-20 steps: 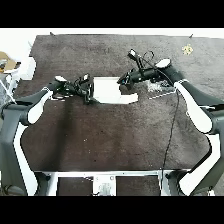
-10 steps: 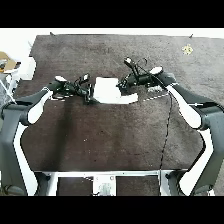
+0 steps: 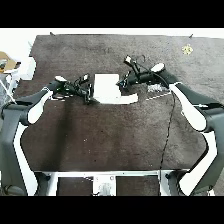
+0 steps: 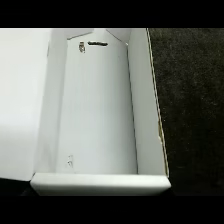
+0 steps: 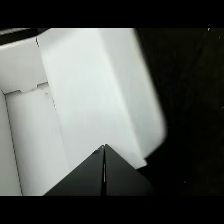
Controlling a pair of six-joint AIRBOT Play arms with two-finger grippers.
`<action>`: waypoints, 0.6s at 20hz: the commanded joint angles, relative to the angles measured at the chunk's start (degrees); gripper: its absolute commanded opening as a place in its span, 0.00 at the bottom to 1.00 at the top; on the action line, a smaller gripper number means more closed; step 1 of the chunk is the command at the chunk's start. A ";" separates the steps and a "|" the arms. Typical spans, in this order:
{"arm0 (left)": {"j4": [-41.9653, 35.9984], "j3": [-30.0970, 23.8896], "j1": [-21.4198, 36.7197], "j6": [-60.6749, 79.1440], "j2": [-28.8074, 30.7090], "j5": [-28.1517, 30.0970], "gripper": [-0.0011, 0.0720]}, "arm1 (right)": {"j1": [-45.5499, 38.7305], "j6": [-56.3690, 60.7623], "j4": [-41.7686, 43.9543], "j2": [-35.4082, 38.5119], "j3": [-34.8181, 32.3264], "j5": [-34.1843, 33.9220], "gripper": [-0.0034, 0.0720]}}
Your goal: Fold the box and place the chain.
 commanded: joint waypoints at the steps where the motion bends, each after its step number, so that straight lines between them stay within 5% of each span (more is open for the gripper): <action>1: 0.00 0.00 -0.02 0.00 -0.04 0.04 0.64 | -0.90 1.70 -6.71 6.47 0.07 6.38 0.05; 4: 0.00 0.00 -0.02 0.00 -0.02 0.04 0.64 | 0.48 9.66 -24.17 10.40 0.00 12.57 0.05; 5: 0.00 0.00 -0.02 0.00 -0.04 0.04 0.64 | 0.98 9.86 -27.67 10.51 -0.07 12.98 0.13; 7: 0.00 0.00 -0.02 0.00 -0.02 0.04 0.64 | 1.57 6.38 -31.08 10.49 -2.05 9.75 0.54; 9: 0.00 0.00 0.00 0.00 -0.02 0.04 0.64 | 1.62 -0.35 -30.75 10.49 -5.90 3.61 0.74; 12: 0.00 0.00 0.00 0.00 -0.04 0.04 0.64 | 1.64 -5.64 -25.31 10.49 -10.54 -0.33 0.71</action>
